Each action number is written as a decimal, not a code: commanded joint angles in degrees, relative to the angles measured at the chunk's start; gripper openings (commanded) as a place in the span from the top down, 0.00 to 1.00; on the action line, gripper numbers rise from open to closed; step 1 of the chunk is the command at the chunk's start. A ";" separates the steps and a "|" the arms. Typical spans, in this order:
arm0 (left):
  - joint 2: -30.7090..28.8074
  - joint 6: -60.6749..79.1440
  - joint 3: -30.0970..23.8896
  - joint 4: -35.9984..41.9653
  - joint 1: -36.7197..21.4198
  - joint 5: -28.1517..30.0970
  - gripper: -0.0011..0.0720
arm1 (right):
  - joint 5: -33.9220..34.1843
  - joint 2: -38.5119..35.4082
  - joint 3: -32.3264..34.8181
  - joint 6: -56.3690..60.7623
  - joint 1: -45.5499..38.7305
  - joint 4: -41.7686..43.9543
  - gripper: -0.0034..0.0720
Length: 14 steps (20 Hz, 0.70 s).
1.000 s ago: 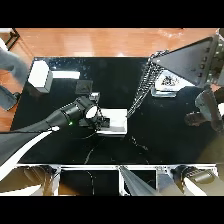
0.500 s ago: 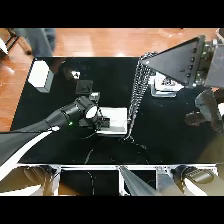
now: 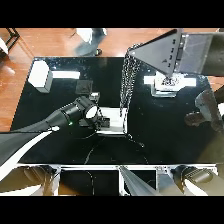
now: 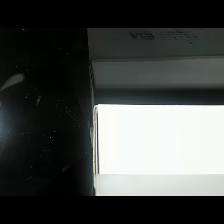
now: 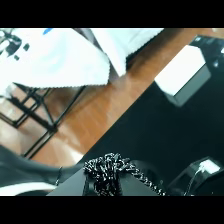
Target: Fold the box and place the chain.
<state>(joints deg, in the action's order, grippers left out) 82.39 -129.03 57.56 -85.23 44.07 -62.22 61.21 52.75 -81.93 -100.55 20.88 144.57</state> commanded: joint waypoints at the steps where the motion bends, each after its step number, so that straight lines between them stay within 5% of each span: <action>1: 0.00 0.02 0.07 0.00 -0.02 0.02 0.95 | -3.98 1.03 -0.02 -0.46 0.17 -0.87 0.93; 7: 0.00 0.02 0.07 0.24 0.02 0.00 0.95 | -10.45 3.39 -0.07 -0.46 0.17 -0.85 0.93; 14: 0.00 0.02 0.07 0.20 0.00 0.09 0.95 | -10.01 4.66 -0.07 -0.44 0.17 -1.42 0.93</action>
<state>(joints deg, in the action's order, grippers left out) 82.39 -129.03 57.56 -85.01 44.07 -62.19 50.94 57.10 -81.93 -100.99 20.99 143.48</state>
